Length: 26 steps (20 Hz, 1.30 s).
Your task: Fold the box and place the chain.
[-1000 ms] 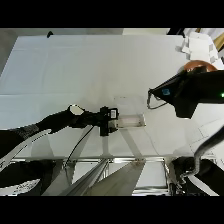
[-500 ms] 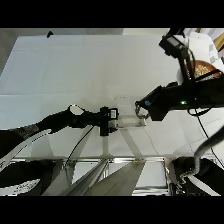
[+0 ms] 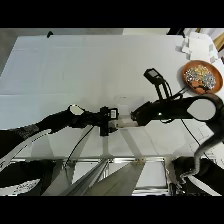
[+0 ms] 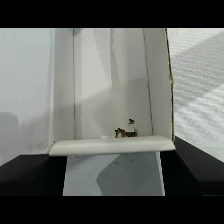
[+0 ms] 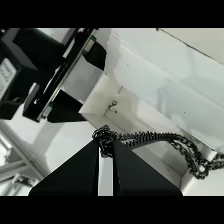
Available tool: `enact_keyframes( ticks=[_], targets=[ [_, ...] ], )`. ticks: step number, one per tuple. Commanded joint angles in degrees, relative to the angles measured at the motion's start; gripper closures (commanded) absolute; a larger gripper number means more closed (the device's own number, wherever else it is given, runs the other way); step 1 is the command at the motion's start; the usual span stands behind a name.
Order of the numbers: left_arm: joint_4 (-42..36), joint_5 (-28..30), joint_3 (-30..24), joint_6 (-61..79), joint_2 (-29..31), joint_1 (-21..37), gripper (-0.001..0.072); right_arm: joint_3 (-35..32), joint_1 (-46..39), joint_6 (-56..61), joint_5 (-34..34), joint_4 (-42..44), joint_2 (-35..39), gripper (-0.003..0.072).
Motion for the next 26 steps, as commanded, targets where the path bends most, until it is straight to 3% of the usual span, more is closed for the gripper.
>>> enact_keyframes(
  ticks=[1, 4, 7, 10, 14, 16, 19, 22, 26],
  targets=[
    [0.0, 0.0, 0.0, 0.0, 0.0, 0.0, 0.0459, -5.5, 2.9, 0.2, -7.0, 0.2, -2.2, 0.0678],
    [0.0, 0.0, 0.0, 0.0, 0.0, 0.0, 0.0459, -5.7, 3.8, 0.2, -8.3, 0.3, -7.2, 0.0669],
    [0.0, 0.0, 0.0, 0.0, 0.0, 0.0, 0.0459, -5.7, 3.8, 1.7, -8.3, 0.3, -10.7, 0.0467],
    [0.0, 0.0, 0.0, 0.0, 0.0, 0.0, 0.0459, -5.6, 3.8, 1.6, -9.4, 0.3, -10.6, 0.0462],
    [0.0, 0.0, 0.0, 0.0, 0.0, 0.0, 0.0459, -2.7, 3.8, 1.8, -5.8, -1.6, -8.1, 0.0463],
    [0.0, 0.0, 0.0, 0.0, 0.0, 0.0, 0.0459, -0.1, 3.8, 6.2, -2.5, -8.9, -5.4, 0.0463],
    [0.0, 0.0, 0.0, 0.0, 0.0, 0.0, 0.0459, 4.2, 3.1, 15.3, 4.8, -26.5, -1.6, 0.0463],
    [0.0, 0.0, 0.0, 0.0, 0.0, 0.0, 0.0459, 5.7, -5.6, 16.4, 8.0, -31.2, -0.3, 0.0464],
    [0.0, 0.0, 0.0, 0.0, 0.0, 0.0, 0.0459, 5.7, -22.7, 11.3, 5.0, -31.3, -2.3, 0.0462]
  ],
)
